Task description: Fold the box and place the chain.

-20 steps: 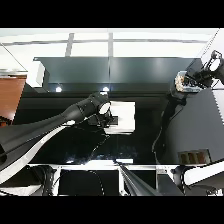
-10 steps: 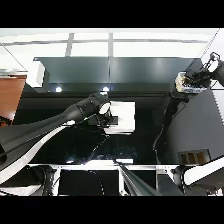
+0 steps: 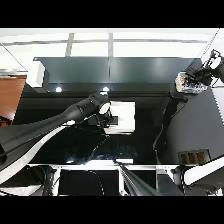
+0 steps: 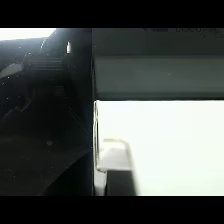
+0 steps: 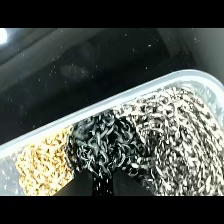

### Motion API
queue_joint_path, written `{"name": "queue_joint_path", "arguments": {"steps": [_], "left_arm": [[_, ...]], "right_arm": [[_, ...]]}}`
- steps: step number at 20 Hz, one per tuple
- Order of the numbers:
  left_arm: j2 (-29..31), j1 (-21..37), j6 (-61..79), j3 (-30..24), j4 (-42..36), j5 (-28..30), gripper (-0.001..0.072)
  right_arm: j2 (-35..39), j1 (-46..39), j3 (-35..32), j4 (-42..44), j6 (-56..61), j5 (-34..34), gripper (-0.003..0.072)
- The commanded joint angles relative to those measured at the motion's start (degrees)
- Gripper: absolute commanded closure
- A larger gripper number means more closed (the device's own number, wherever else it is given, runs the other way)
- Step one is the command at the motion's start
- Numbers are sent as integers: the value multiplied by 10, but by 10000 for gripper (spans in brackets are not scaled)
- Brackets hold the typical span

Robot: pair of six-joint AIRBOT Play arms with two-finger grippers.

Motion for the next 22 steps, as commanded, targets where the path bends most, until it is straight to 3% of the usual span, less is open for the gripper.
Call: {"name": "queue_joint_path", "arguments": {"steps": [1, 4, 5, 11, 22], "left_arm": [[0, 0, 1, 0, 0, 0, 679], [0, 0, 1, 0, 0, 0, 679], [0, 0, 1, 0, 0, 0, 679], [0, 0, 1, 0, 0, 0, 679], [0, 0, 1, 0, 0, 0, 679]], "right_arm": [[-1, 0, 7, 0, -5, 28, 602], [-1, 0, 7, 0, -5, 34, 605], [1, 0, 7, 0, -12, 38, 668], [52, 0, 57, 9, -97, 96, 664], [344, 0, 61, 37, -167, 63, 664]]}}
